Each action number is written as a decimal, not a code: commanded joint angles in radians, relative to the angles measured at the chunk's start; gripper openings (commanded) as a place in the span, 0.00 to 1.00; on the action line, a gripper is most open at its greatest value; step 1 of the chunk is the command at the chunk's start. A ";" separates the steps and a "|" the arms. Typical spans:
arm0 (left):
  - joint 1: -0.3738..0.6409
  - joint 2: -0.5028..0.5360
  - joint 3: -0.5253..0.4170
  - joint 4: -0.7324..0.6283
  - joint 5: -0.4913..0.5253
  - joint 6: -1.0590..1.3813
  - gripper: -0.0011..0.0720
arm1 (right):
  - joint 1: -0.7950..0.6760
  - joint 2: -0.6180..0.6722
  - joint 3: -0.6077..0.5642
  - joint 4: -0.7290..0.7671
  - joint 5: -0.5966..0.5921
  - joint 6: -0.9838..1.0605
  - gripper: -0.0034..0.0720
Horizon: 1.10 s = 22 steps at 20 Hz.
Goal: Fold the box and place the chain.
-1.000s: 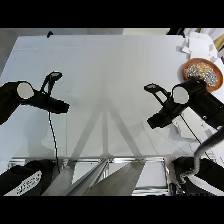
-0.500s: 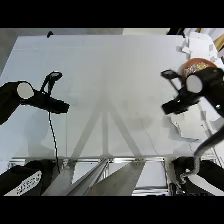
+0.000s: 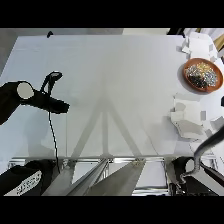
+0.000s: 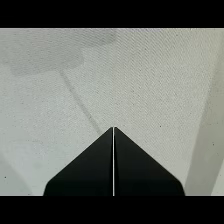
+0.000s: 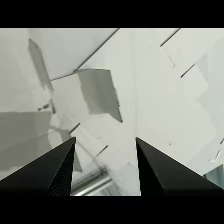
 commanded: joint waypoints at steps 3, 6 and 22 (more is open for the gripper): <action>0.000 0.000 -0.001 0.000 0.000 0.000 0.03 | -0.150 -0.109 0.002 0.054 -0.071 -0.171 0.61; 0.000 0.000 -0.001 0.000 0.000 0.000 0.03 | -0.144 -0.195 0.002 0.105 -0.071 -0.200 0.61; 0.000 0.000 -0.001 0.000 0.000 0.000 0.03 | -0.132 -0.336 0.000 0.269 0.020 -0.286 0.05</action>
